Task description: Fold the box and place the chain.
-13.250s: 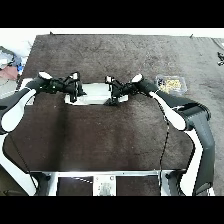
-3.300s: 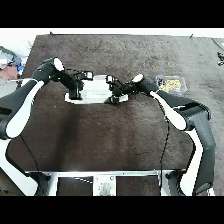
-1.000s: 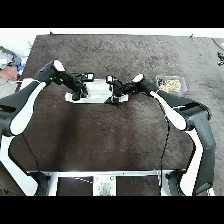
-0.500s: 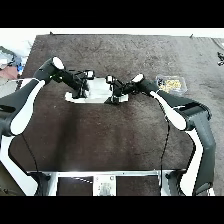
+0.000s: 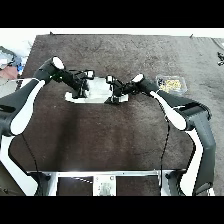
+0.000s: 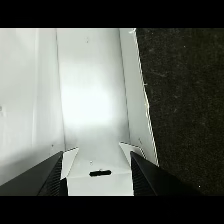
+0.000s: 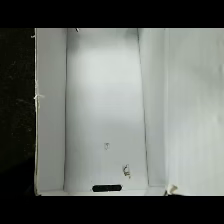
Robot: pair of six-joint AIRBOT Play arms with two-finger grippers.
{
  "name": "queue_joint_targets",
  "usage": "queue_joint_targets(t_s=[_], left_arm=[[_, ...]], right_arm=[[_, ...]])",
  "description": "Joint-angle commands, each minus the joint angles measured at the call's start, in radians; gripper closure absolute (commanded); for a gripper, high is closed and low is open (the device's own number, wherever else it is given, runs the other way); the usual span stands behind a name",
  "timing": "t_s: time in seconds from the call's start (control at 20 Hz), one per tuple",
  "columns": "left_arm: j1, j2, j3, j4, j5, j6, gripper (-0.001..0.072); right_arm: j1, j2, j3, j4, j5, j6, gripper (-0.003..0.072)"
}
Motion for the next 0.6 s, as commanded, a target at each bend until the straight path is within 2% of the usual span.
queue_joint_targets(t_s=[0.0,0.25,0.3,0.35,0.45,0.55], left_arm=[[0.001,0.0,0.003,0.0,-0.004,-0.001,0.0214],[0.001,0.0,0.004,0.0,-0.003,-0.021,0.0212],[0.001,0.0,0.008,0.0,0.002,-0.027,0.0137],[0.001,0.0,0.013,0.0,0.01,-0.029,0.0018],[0.001,0.0,0.016,0.0,0.005,-0.029,0.0023],[0.001,0.0,0.016,0.001,-0.008,-0.029,0.0079]], right_arm=[[0.001,0.0,0.0,0.0,0.0,0.0,0.0216],[0.001,0.0,0.0,0.0,0.0,0.0,0.0216],[0.001,0.0,0.0,0.0,0.0,0.0,0.0216],[0.001,0.0,0.0,0.0,0.0,0.0,0.0216],[0.001,0.0,0.0,0.0,0.0,0.0,0.0216],[0.001,0.0,0.0,0.0,0.0,0.0,0.0216]])
